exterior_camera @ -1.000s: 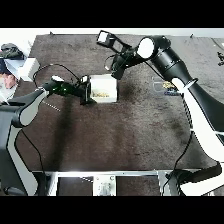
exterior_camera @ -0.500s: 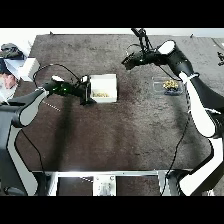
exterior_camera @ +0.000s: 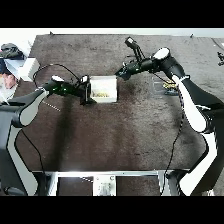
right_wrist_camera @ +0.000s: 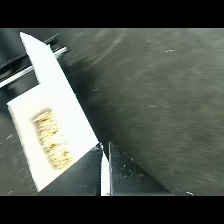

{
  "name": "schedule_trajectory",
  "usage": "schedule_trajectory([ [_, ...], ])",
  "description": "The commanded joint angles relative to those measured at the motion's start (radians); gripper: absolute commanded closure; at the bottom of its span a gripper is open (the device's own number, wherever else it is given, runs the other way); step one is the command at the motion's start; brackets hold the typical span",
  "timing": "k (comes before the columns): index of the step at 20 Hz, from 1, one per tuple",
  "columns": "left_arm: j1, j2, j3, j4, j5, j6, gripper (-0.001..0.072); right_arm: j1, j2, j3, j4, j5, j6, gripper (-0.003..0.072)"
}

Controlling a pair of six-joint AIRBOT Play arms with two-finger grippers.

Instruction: Fold the box and place the chain.

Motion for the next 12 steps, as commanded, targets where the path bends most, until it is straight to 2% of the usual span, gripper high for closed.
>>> schedule_trajectory([
  [1, 0.001, 0.000, 0.001, 0.000, 0.000, 0.000, 0.0302, 0.023, -0.003, 0.000, 0.013, 0.112, -0.090, 0.0575],
  [7, 0.001, 0.000, 0.000, 0.000, 0.000, 0.000, 0.0303, 0.098, -0.003, 0.000, -0.104, 0.126, -0.170, 0.0549],
  [8, 0.001, 0.000, 0.001, 0.000, 0.000, 0.000, 0.0302, 0.110, -0.003, 0.000, -0.124, 0.109, -0.182, 0.0448],
  [12, 0.001, 0.000, 0.000, 0.000, 0.000, 0.000, 0.0303, 0.142, -0.004, 0.000, -0.175, 0.061, -0.208, 0.0448],
])
